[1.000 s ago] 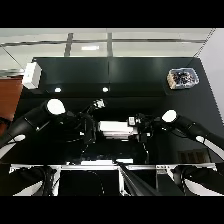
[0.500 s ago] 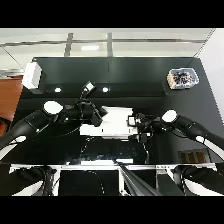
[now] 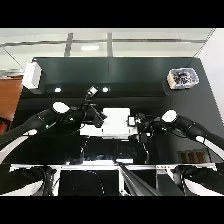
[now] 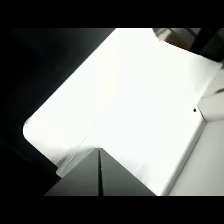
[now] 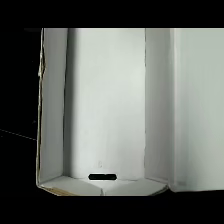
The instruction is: Fold the box and place the chain.
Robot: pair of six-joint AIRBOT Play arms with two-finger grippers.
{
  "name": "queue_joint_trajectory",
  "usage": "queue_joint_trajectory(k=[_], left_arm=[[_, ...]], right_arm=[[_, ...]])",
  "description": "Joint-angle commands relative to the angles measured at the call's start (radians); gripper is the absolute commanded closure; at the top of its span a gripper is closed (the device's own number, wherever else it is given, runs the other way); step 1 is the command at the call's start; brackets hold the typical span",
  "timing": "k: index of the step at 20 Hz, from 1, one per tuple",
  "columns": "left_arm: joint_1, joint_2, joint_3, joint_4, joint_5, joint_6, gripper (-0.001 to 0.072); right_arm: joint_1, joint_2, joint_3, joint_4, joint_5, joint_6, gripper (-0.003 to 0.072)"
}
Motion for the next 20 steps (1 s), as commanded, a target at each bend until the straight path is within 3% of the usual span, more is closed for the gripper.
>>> queue_joint_trajectory(k=[1,7,12,14,15,16,19,20], left_arm=[[0.000,-0.027,-0.001,0.001,-0.050,-0.004,0.0685],[0.035,-0.014,0.017,0.071,-0.098,0.004,0.0685],[0.134,0.149,0.040,0.318,-0.199,-0.117,0.0686],[0.183,0.220,0.025,0.365,-0.256,-0.134,0.0686],[0.201,0.244,0.013,0.327,-0.289,-0.133,0.0684],[0.213,0.253,0.002,0.279,-0.350,-0.114,0.0682],[0.208,0.236,0.001,0.339,-0.486,0.021,0.0677],[0.204,0.232,0.001,0.370,-0.473,0.042,0.0529]], right_arm=[[0.001,0.000,0.000,0.000,-0.001,0.001,0.0463],[0.001,0.000,0.000,0.001,-0.002,0.001,0.0463],[0.001,0.000,0.000,0.000,-0.002,0.001,0.0463],[0.001,0.000,0.000,0.000,-0.002,0.001,0.0463],[0.001,0.000,0.000,0.001,-0.002,0.001,0.0463],[0.001,0.000,0.000,0.000,-0.002,0.001,0.0463],[0.001,0.000,0.000,0.001,-0.002,0.001,0.0463],[0.001,0.000,0.000,0.001,-0.002,0.001,0.0463]])
